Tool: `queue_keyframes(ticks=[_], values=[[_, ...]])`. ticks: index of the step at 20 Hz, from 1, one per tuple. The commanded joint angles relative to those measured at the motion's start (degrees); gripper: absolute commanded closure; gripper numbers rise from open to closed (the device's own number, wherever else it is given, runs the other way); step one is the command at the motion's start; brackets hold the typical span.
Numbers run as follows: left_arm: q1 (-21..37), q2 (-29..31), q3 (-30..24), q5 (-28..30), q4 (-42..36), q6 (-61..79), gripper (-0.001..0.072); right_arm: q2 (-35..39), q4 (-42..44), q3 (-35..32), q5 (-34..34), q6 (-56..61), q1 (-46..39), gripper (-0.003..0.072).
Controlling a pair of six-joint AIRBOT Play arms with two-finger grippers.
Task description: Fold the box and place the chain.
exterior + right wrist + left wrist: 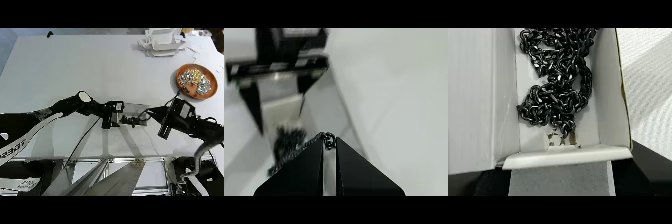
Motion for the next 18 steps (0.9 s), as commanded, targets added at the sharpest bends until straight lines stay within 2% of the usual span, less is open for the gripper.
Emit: queue_keyframes(ticks=[1, 4, 8, 11, 14, 18], values=[[0.04, 0.00, 0.00, 0.02, 0.00, 0.00, 0.0679, -0.63, 12.00, 0.04, -5.14, 0.83, 0.02, 0.0664], [0.04, 0.00, 0.00, 0.02, 0.00, 0.00, 0.0679, -4.11, 15.06, 0.04, -2.99, 0.81, 0.07, 0.0664], [0.04, 0.00, 0.00, 0.02, 0.00, 0.00, 0.0679, -14.19, 18.10, 0.04, -2.67, -2.10, 0.07, 0.0663], [0.04, 0.02, 0.00, 0.02, 0.00, 0.00, 0.0679, -21.35, 17.11, 0.04, -0.96, -2.84, 0.07, 0.0663], [0.04, 0.00, 0.00, 0.02, 0.00, 0.00, 0.0679, -22.99, 16.79, 0.04, -0.66, -2.89, 2.14, 0.0662], [0.04, 0.00, 0.00, 0.00, 0.00, 0.00, 0.0679, -23.45, 12.94, 0.04, -5.29, -1.40, 7.54, 0.0659]])
